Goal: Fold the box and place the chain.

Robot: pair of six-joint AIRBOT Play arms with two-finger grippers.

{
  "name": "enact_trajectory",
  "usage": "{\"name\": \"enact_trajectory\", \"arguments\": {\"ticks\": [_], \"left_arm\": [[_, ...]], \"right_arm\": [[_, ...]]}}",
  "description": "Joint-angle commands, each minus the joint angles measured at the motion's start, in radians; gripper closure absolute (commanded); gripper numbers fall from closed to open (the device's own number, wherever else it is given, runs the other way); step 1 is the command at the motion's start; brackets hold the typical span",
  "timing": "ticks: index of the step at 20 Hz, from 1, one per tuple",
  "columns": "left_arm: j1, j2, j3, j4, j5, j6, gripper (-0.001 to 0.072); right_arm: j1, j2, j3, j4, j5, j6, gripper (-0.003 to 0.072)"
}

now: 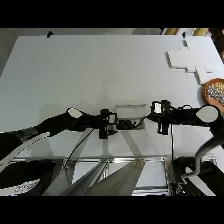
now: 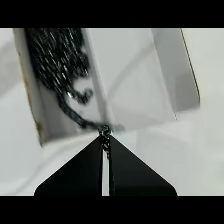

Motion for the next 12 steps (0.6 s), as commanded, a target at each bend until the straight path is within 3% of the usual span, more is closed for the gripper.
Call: {"name": "enact_trajectory", "arguments": {"ticks": [1, 5, 11, 12], "left_arm": [[0.0, 0.0, 0.0, 0.0, 0.0, 0.001, 0.0659], [0.0, 0.0, 0.0, 0.0, 0.0, 0.0, 0.0659], [0.0, 0.0, 0.0, 0.0, 0.0, 0.0, 0.0659], [0.0, 0.0, 0.0, 0.0, 0.0, 0.0, 0.0659]], "right_arm": [[0.093, 0.026, -0.001, 0.143, -0.024, 0.003, 0.0666], [0.221, 0.025, -0.006, 0.294, -0.199, -0.002, 0.0666], [0.36, -0.09, -0.006, 0.292, -0.286, -0.002, 0.0658], [0.362, -0.114, -0.006, 0.289, -0.293, -0.002, 0.0577]]}}
